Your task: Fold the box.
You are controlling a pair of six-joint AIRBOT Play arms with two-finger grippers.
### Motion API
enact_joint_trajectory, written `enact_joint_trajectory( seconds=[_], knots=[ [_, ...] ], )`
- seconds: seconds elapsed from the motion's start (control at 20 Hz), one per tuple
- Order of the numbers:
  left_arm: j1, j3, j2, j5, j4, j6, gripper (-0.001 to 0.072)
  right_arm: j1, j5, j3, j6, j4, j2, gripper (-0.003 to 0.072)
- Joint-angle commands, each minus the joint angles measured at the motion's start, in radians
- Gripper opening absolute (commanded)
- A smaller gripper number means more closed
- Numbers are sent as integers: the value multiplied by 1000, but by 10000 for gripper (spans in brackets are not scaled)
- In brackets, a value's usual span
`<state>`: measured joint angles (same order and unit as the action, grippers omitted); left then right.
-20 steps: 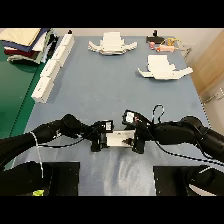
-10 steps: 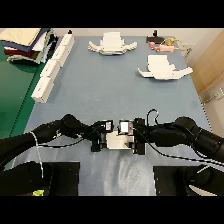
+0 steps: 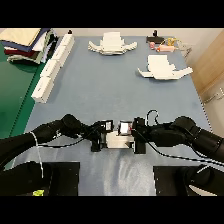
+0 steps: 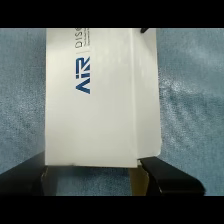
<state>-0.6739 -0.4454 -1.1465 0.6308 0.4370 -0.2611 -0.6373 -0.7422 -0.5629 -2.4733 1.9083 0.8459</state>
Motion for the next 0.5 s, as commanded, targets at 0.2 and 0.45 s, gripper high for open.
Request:
enact_joint_trajectory(
  seconds=[0.2, 0.45],
  knots=[
    [0, 0, -1, 0, 0, -1, 525, 0, 10, -32, 0, -27, 0, 531],
    [0, 0, -1, 0, 0, -1, 525, 0, 35, -37, 4, -71, 0, 530]
  ],
)
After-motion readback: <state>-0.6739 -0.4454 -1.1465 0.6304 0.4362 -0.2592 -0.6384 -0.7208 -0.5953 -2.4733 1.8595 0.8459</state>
